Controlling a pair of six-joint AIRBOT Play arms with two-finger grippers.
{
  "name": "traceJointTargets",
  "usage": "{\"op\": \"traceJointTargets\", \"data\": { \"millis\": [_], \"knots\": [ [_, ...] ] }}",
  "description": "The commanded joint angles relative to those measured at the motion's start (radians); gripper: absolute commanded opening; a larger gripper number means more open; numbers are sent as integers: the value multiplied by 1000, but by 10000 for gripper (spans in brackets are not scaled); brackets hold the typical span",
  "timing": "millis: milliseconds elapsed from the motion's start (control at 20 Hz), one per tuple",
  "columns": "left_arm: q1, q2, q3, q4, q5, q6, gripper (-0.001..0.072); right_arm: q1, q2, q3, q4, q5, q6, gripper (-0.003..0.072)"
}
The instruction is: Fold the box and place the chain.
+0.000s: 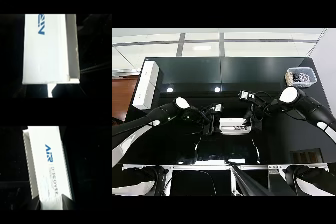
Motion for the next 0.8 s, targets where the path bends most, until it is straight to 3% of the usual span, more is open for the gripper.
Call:
{"op": "traceJointTargets", "data": {
  "millis": [0, 50, 100, 500, 600, 750],
  "knots": [
    [-1, -1, 0, 0, 1, -2, 445, 2, 0, -1, -10, 17, 1, 276],
    [-1, -1, 0, 0, 0, -1, 444, 2, 0, -1, -10, 16, 1, 394],
    [-1, -1, 0, 0, 0, -1, 445, 2, 0, -1, -10, 14, 2, 450],
    [-1, -1, 0, 0, 0, -2, 444, 2, 0, -1, -11, 18, 5, 449],
    [-1, -1, 0, 0, 0, -1, 445, 2, 0, -1, -10, 18, 4, 327],
    [-1, -1, 0, 0, 0, -1, 445, 2, 0, -1, -11, 18, 5, 312]
  ]
}}
